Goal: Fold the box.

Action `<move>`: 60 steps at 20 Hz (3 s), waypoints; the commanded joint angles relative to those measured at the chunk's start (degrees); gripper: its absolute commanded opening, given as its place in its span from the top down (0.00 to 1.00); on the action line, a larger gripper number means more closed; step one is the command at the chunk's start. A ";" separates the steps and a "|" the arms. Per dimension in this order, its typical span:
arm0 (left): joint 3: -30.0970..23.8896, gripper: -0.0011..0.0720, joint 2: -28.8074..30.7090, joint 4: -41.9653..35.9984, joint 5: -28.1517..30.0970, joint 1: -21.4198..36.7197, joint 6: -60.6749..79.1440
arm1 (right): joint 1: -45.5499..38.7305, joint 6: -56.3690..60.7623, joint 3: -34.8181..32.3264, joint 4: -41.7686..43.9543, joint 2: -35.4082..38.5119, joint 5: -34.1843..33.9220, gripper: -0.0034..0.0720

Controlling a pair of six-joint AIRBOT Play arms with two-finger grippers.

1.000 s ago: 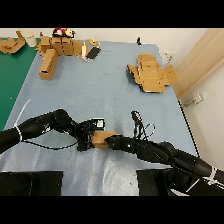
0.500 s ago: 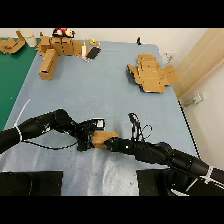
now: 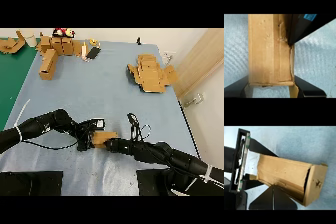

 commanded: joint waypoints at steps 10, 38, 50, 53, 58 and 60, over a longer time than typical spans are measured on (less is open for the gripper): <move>0.02 0.41 -0.02 0.02 0.02 0.00 0.00 | -13.88 24.22 4.72 -40.24 14.38 -23.45 0.95; 12.68 0.44 0.00 21.05 1.92 39.47 -44.61 | -15.45 39.19 6.32 -44.04 14.19 -25.92 0.95; 20.28 0.44 -5.62 21.44 13.25 53.44 -47.15 | -15.45 39.21 6.32 -44.19 14.19 -25.88 0.95; 25.59 0.44 -11.72 20.44 9.81 52.83 -47.17 | -15.45 39.21 6.32 -44.24 14.19 -25.86 0.95; 29.07 0.44 -17.86 17.29 10.08 51.47 -47.15 | -15.45 39.26 6.32 -44.61 14.19 -25.86 0.95; 29.20 0.44 -19.17 17.31 10.03 51.47 -47.15 | -15.45 39.26 6.32 -44.59 14.19 -25.86 0.95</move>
